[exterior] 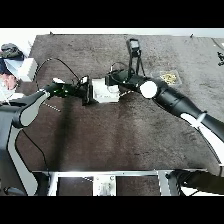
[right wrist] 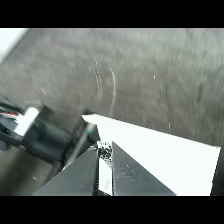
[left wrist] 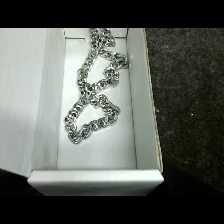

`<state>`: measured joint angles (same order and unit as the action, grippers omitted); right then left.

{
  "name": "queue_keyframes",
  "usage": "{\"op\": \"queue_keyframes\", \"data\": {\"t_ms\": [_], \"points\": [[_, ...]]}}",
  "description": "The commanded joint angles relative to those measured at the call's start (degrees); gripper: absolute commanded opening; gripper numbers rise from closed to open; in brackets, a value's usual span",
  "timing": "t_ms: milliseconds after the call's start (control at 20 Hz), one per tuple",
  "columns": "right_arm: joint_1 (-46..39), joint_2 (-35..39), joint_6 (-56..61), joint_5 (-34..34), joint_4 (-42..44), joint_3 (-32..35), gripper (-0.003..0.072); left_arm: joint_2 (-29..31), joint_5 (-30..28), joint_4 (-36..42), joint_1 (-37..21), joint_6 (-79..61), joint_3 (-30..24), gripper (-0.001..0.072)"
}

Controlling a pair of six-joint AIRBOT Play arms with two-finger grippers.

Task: Fold the box and place the chain.

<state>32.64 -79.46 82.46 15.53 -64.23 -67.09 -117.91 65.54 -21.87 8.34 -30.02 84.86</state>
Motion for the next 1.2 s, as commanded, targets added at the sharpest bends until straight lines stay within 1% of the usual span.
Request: {"op": "queue_keyframes", "data": {"t_ms": [0,100,150,200,300,350,450,500,600,750,800,850,950,1050,1150], "points": [[0.98,-4.35,0.09,-0.02,0.02,0.00,0.0013,-0.02,-0.02,-0.02,0.02,0.00,0.00,0.0326],[0.98,-5.62,0.07,0.59,-0.02,0.00,0.0014,-0.02,-0.02,-0.02,0.02,0.00,0.00,0.0326],[0.96,-5.88,0.04,0.81,-0.11,0.02,0.0103,-0.02,-0.02,-0.02,0.02,0.00,0.00,0.0326],[0.96,-5.90,0.00,1.22,-1.27,0.02,0.0276,-0.02,-0.02,-0.02,0.02,0.00,0.00,0.0325],[0.50,-5.90,0.04,3.32,-5.11,0.02,0.0284,-0.02,-0.02,0.00,0.02,0.00,0.00,0.0326],[-0.50,-5.90,0.04,5.88,-5.79,0.02,0.0284,-0.02,0.00,-0.02,0.02,0.00,0.00,0.0326],[-4.70,-5.90,0.09,11.15,-6.05,0.66,0.0285,-0.02,-0.02,-0.02,0.02,0.00,0.00,0.0326],[-7.32,-5.90,0.33,11.54,-6.03,1.44,0.0285,-0.02,-0.02,-0.02,0.02,0.00,0.00,0.0326],[-13.86,-5.92,1.42,11.45,-6.03,3.08,0.0286,-0.02,0.00,-0.02,0.02,0.00,0.00,0.0326],[-24.15,-5.97,6.64,9.46,-6.01,5.73,0.0287,-0.02,0.00,0.00,0.02,0.00,0.00,0.0326],[-26.75,-6.49,8.46,9.03,-5.99,6.27,0.0304,-0.02,0.00,0.00,0.02,0.00,0.00,0.0325],[-29.03,-7.76,10.08,9.03,-5.53,6.27,0.0397,-0.02,-0.02,0.00,0.02,0.00,0.00,0.0326],[-31.19,-10.47,10.16,7.74,-3.45,6.25,0.0407,-0.02,-0.02,0.00,0.02,0.00,0.00,0.0326],[-31.15,-12.87,10.19,3.72,-2.49,6.23,0.0408,-0.02,-0.02,-0.02,0.02,0.00,0.00,0.0326],[-31.04,-15.04,10.14,0.72,1.66,5.81,0.0407,-0.02,-0.02,-0.02,0.02,0.00,0.00,0.0325]]}}
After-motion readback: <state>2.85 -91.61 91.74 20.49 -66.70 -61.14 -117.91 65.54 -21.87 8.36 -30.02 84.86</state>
